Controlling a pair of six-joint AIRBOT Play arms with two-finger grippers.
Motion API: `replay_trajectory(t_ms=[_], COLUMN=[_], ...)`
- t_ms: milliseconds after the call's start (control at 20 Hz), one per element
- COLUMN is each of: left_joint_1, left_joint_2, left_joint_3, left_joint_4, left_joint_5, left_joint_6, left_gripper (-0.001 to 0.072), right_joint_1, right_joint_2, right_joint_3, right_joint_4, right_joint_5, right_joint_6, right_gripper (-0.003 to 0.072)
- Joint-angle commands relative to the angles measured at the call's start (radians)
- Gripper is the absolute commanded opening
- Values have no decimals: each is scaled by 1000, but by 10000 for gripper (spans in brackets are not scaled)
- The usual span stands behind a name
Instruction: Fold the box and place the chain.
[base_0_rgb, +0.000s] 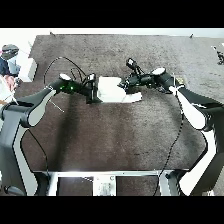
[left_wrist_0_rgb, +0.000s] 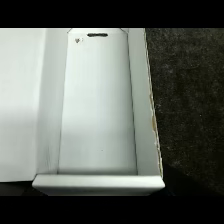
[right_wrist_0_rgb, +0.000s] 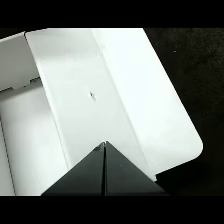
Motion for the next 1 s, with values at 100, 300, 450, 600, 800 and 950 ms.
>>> replay_trajectory(t_ms=[100,300,450,600,800,950], left_joint_1=[0,0,0,0,0,0], left_joint_2=[0,0,0,0,0,0], left_joint_3=[0,1,1,1,1,1], left_joint_4=[1,1,1,1,1,1], left_joint_5=[0,0,0,0,0,0], left_joint_6=[2,2,2,2,2,2], left_gripper=[485,485,485,485,485,485], right_joint_1=[1,-13,-22,-19,-14,-11], right_joint_2=[28,147,238,275,248,200], right_joint_3=[10,10,8,-17,-95,-105], right_joint_4=[-7,-61,-291,-483,-480,-399], right_joint_5=[5,135,239,244,122,79], right_joint_6=[-3,0,132,176,32,-50], right_gripper=[12,12,12,537,546,545])
